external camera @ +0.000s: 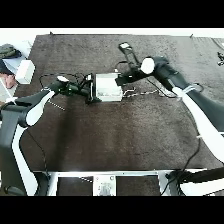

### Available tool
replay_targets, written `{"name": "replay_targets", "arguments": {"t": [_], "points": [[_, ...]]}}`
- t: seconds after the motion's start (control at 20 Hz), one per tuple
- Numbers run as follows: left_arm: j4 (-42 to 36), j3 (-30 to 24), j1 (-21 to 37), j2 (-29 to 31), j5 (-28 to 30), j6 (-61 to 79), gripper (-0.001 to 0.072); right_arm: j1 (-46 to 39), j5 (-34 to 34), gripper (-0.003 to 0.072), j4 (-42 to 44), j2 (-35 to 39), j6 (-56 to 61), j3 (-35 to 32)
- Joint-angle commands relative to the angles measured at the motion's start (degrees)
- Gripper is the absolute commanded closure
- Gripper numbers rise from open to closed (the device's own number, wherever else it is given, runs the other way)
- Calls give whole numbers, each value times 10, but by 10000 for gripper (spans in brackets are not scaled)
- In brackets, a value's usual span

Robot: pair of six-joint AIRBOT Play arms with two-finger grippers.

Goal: Fold the box and place the chain.

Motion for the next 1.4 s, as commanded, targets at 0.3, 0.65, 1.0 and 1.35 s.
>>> {"name": "replay_targets", "arguments": {"t": [0.3,0.65,1.0,1.35], "points": [[0,0,0,0,0,0,303,-193,-62,415,-13,62,106,-198],[0,0,0,0,0,0,303,-229,-164,413,7,49,163,-234],[0,0,0,0,0,0,303,-230,-251,357,63,-22,171,-232],[0,0,0,0,0,0,303,-230,-327,636,100,-36,190,-232]]}}
